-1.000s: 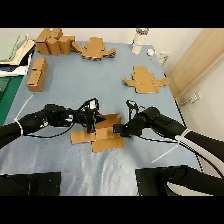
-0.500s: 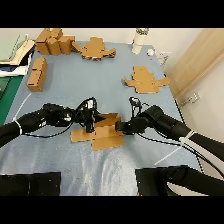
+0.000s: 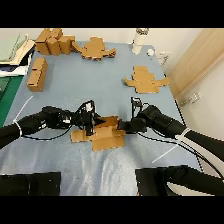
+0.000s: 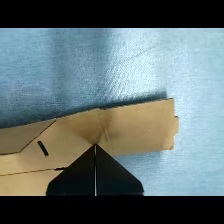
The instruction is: Fold the box.
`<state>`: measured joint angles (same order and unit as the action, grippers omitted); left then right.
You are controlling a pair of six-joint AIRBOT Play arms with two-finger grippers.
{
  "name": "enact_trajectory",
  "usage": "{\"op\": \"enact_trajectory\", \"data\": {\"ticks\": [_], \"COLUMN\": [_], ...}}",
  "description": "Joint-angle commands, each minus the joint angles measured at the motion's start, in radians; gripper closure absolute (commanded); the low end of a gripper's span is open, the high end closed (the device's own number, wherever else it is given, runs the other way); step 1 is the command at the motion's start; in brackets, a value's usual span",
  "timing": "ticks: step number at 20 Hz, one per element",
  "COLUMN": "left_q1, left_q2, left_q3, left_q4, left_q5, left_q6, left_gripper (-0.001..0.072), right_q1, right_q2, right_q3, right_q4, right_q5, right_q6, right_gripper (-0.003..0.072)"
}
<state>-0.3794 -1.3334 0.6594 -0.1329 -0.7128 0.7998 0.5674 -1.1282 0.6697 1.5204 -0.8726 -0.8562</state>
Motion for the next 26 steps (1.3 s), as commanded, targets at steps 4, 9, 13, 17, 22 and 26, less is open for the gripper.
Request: {"op": "enact_trajectory", "data": {"ticks": [4, 9, 13, 17, 22, 26], "left_q1": [-0.002, -0.002, -0.002, -0.002, -0.002, -0.014], "left_q2": [-0.001, -0.005, -0.005, -0.005, -0.006, -0.006], "left_q3": [-0.046, -0.045, -0.045, -0.039, -0.016, -0.013], "left_q4": [-0.047, -0.045, -0.039, 0.0, 0.109, 0.145], "left_q5": [-0.032, -0.032, -0.043, -0.047, -0.048, -0.05], "left_q6": [0.054, 0.053, 0.039, -0.01, -0.126, -0.148], "left_gripper": [0.0695, 0.0695, 0.0695, 0.0695, 0.0695, 0.0695], "right_q1": [0.0, 0.0, 0.0, -0.001, -0.001, -0.001], "right_q2": [-0.005, -0.005, 0.023, 0.071, 0.068, 0.069], "right_q3": [0.0, 0.0, 0.011, 0.065, 0.104, 0.129], "right_q4": [-0.007, -0.006, 0.021, 0.023, 0.022, -0.041], "right_q5": [0.001, 0.002, -0.001, -0.034, -0.047, -0.055], "right_q6": [0.003, 0.003, 0.003, 0.026, 0.026, 0.031], "right_gripper": [0.0687, 0.0687, 0.0687, 0.0687, 0.0686, 0.0686]}}
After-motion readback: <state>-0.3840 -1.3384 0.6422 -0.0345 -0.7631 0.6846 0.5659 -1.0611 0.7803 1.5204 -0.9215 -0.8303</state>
